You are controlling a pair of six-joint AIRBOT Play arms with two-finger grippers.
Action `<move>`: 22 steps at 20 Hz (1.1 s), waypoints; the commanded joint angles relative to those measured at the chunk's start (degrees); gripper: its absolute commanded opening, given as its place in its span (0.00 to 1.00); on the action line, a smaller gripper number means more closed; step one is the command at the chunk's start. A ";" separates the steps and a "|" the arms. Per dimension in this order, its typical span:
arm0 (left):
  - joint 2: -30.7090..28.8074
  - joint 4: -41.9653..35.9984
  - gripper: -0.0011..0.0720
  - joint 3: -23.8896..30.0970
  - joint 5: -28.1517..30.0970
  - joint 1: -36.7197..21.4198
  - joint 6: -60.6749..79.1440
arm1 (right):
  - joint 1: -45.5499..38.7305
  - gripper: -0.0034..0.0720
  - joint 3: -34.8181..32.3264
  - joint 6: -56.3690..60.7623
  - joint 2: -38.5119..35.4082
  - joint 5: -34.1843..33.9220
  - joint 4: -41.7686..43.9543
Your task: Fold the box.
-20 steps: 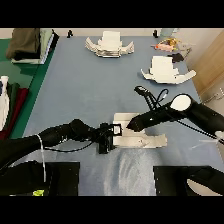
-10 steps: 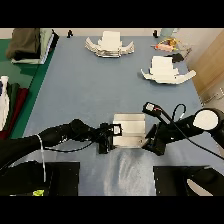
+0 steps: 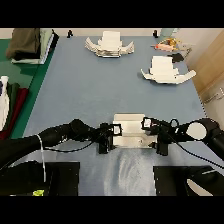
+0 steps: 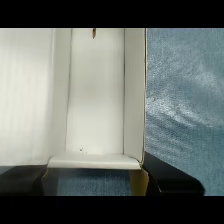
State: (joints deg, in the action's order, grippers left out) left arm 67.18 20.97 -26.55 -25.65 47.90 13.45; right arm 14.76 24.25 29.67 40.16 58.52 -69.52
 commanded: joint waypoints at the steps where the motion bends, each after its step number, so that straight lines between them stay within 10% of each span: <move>1: -0.02 0.02 0.60 -0.07 0.00 -0.04 0.02 | 0.02 0.76 -1.11 -8.66 3.08 -5.86 3.74; 4: -0.02 0.02 0.60 -0.07 0.00 -0.04 0.00 | 1.55 0.69 -1.14 -9.25 3.43 -5.97 4.85; 9: -0.02 0.02 0.60 -0.07 0.00 -0.04 0.00 | 3.23 0.22 -1.29 -9.16 3.45 -6.38 7.34; 14: -0.02 0.02 0.60 -0.07 0.00 -0.04 0.00 | 3.23 0.22 -1.29 -10.27 4.39 -8.24 9.49; 15: -0.02 0.02 0.60 -0.07 0.00 -0.04 0.00 | 3.23 0.26 -1.29 -10.27 5.22 -8.24 10.10; 17: -0.02 0.02 0.60 -0.07 0.00 -0.04 0.00 | 3.23 0.81 -1.29 -11.21 6.88 -8.44 12.20; 18: -0.02 0.02 0.60 -0.07 0.00 -0.04 0.02 | 3.23 0.90 -1.29 -11.32 7.34 -8.63 12.57; 22: -0.02 0.02 0.60 -0.07 0.00 -0.04 0.00 | 3.21 0.90 -1.29 -9.18 6.97 -7.76 10.71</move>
State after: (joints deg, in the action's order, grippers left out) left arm 67.18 20.99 -26.55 -25.67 47.90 13.50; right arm 17.91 22.98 18.98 46.96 50.06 -58.33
